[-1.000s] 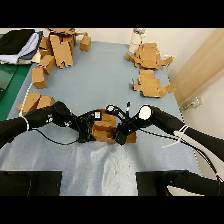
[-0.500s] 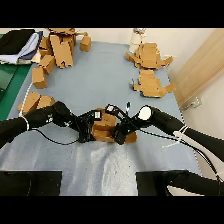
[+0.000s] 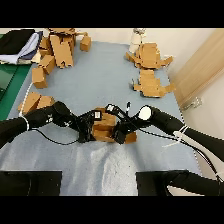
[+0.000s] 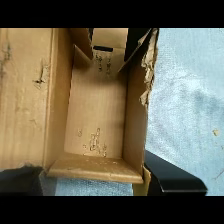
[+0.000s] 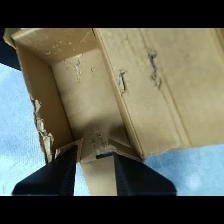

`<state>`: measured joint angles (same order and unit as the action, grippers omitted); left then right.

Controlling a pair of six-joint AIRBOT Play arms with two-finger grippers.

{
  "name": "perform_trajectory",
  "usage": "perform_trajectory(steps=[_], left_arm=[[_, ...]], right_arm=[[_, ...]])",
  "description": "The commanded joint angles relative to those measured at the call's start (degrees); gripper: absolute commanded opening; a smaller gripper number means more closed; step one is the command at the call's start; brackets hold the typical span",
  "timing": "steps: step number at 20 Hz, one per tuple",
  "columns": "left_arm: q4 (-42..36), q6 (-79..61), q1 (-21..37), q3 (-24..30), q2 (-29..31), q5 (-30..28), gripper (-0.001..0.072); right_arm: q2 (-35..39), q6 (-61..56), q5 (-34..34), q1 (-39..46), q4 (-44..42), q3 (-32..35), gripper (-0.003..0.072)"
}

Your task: Fold the box.

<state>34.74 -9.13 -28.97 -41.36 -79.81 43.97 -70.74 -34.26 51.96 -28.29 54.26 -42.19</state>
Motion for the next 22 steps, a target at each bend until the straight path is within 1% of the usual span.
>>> perform_trajectory(steps=[1,2,4,5,6,8,9,11,12,13,15,17,18,19,20,22], left_arm=[[0.02,0.00,0.02,0.00,-0.02,-0.02,0.0600],[0.02,-0.02,0.02,0.00,-0.02,-0.02,0.0600],[0.02,0.00,0.02,0.00,-0.02,-0.02,0.0600],[0.02,-0.02,0.02,0.00,-0.02,-0.02,0.0599],[0.02,0.00,0.02,0.00,-0.02,-0.02,0.0599],[0.02,0.00,0.02,0.00,-0.02,-0.04,0.0600],[0.02,0.00,0.02,0.00,0.00,-0.02,0.0600],[0.02,0.00,0.02,0.00,-0.02,-0.04,0.0600],[0.02,0.00,0.02,0.00,-0.02,-0.04,0.0600],[0.00,0.02,0.02,0.00,0.00,-0.04,0.0600],[0.00,0.07,0.02,0.00,-0.02,-0.09,0.0599],[0.00,0.07,0.02,0.00,-0.02,-0.09,0.0599],[0.00,0.07,0.02,0.00,0.00,-0.09,0.0600],[0.00,0.07,0.02,0.00,0.00,-0.09,0.0600],[0.00,0.07,0.02,0.00,-0.02,-0.09,0.0599],[0.00,0.07,0.02,0.00,0.00,-0.09,0.0600]], right_arm=[[-0.02,-0.02,0.04,0.04,0.15,0.04,0.0391],[-0.02,-0.39,0.02,0.09,0.59,0.02,0.0391],[-0.02,-3.82,0.09,0.09,4.52,0.02,0.0372],[0.07,-7.76,0.46,0.11,7.67,0.02,0.0315],[0.20,-10.27,1.77,0.31,9.75,0.00,0.0294],[0.98,-13.29,5.35,1.64,10.75,0.02,0.0293],[1.77,-15.04,6.32,2.75,10.73,0.02,0.0233],[3.96,-18.86,5.92,5.11,11.17,0.02,0.0076],[5.16,-20.87,5.77,6.45,11.87,0.02,0.0030],[6.54,-24.44,5.60,8.00,13.84,0.02,0.0016],[9.57,-36.79,5.75,11.32,22.97,0.02,0.0006],[12.74,-50.56,7.78,15.10,33.09,0.09,0.0006],[13.75,-54.69,9.70,17.09,35.30,0.09,0.0005],[14.29,-56.26,11.37,19.10,35.28,0.42,0.0005],[14.38,-56.37,11.87,20.44,33.31,1.27,0.0006],[14.19,-56.22,10.78,21.05,26.84,4.33,0.0005]])
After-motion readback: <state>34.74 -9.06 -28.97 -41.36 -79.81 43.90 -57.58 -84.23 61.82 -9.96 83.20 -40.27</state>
